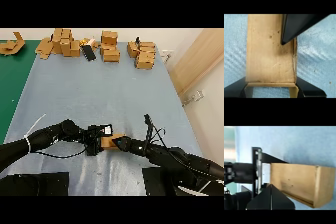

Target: Fold the box.

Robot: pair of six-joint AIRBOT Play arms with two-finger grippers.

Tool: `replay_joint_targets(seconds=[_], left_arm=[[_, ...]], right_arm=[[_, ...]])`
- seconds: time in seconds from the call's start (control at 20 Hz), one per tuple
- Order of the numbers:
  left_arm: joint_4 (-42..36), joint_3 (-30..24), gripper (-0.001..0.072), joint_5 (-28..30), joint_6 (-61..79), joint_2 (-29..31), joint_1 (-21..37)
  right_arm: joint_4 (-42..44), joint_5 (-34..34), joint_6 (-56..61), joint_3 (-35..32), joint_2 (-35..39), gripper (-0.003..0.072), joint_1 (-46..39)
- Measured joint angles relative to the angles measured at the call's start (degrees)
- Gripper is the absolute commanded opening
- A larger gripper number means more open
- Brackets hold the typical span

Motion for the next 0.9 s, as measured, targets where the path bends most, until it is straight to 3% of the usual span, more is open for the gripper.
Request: replay_joint_targets(seconds=[0.5, 0.9], left_arm=[[0.0, 0.0, 0.0467, 0.0, 0.0, 0.0, 0.0], [0.0, 0.0, 0.0467, 0.1, 0.0, 0.0, 0.0]], right_arm=[[-10.1, -6.3, 0.0, 0.1, 5.9, 0.0001, -17.9], [-10.6, -7.2, 1.7, 0.1, 6.1, 0.0001, -21.2]])
